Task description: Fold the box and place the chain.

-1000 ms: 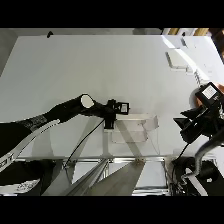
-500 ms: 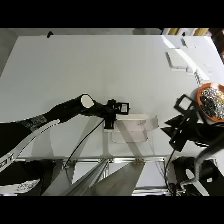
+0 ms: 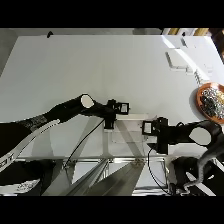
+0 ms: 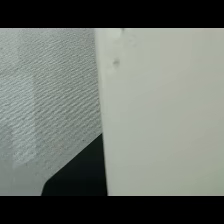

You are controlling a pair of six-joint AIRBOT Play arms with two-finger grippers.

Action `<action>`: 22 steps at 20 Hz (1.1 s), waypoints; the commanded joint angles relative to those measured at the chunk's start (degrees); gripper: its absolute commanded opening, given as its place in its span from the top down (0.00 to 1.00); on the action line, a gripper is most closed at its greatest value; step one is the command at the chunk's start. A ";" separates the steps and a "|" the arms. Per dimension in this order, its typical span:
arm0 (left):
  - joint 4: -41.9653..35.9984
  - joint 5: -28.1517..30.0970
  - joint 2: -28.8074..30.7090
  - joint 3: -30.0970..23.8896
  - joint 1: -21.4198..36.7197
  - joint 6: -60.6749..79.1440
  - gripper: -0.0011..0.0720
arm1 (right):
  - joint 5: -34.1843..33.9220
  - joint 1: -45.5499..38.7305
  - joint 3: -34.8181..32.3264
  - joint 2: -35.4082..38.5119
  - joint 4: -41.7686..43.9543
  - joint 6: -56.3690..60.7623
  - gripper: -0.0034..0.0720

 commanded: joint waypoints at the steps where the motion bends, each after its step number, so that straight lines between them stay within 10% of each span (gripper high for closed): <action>1: 0.00 0.00 -0.02 0.02 -0.02 0.02 0.97 | -6.36 4.76 -1.88 -0.68 -5.05 -2.97 0.03; 8: 0.00 0.00 -0.02 0.02 -0.02 0.02 0.97 | -25.83 13.33 -12.26 -0.33 -6.86 -1.53 0.02; 22: -0.02 0.00 -0.02 0.02 -0.02 0.00 0.97 | -24.37 5.16 -5.40 -0.48 -7.52 1.42 0.03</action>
